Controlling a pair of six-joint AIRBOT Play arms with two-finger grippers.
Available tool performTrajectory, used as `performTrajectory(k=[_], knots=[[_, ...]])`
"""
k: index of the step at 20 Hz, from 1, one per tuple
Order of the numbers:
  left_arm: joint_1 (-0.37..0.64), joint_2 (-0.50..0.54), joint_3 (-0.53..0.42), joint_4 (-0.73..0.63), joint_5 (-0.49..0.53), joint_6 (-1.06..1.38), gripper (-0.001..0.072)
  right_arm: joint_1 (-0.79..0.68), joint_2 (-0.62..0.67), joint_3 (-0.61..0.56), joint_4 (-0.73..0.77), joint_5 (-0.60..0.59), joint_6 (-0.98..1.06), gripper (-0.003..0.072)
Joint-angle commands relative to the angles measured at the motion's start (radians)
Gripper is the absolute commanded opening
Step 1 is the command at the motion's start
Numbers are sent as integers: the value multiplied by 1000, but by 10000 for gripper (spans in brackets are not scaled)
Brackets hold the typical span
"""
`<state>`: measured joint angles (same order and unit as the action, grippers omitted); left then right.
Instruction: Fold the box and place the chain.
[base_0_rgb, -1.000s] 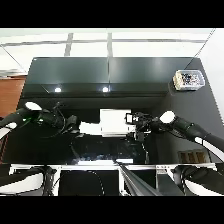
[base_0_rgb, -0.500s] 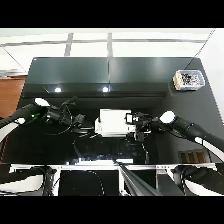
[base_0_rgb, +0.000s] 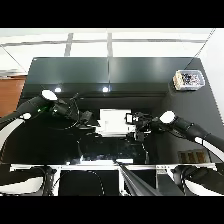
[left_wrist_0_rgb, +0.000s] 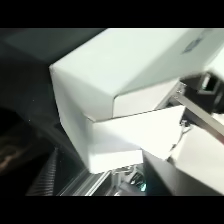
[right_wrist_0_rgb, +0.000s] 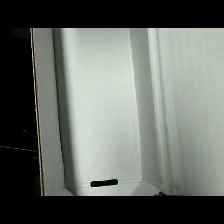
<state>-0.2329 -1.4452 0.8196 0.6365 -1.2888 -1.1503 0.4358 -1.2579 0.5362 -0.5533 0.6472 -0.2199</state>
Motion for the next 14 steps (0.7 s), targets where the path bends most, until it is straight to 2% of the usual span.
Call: performTrajectory(k=[1, 2, 7, 14], knots=[[-73, 0, 80, 166, 27, -162, 528, 1, 0, 0, 0, 0, 0, 190], [-86, 0, 99, 171, 33, -174, 496, 1, 0, 0, 0, 0, 0, 190], [-155, 0, 169, 169, 49, -258, 496, 1, 0, 0, 0, 0, 0, 190], [-223, 0, 177, 259, 52, -374, 495, 1, 0, 0, 0, 0, 0, 190]])
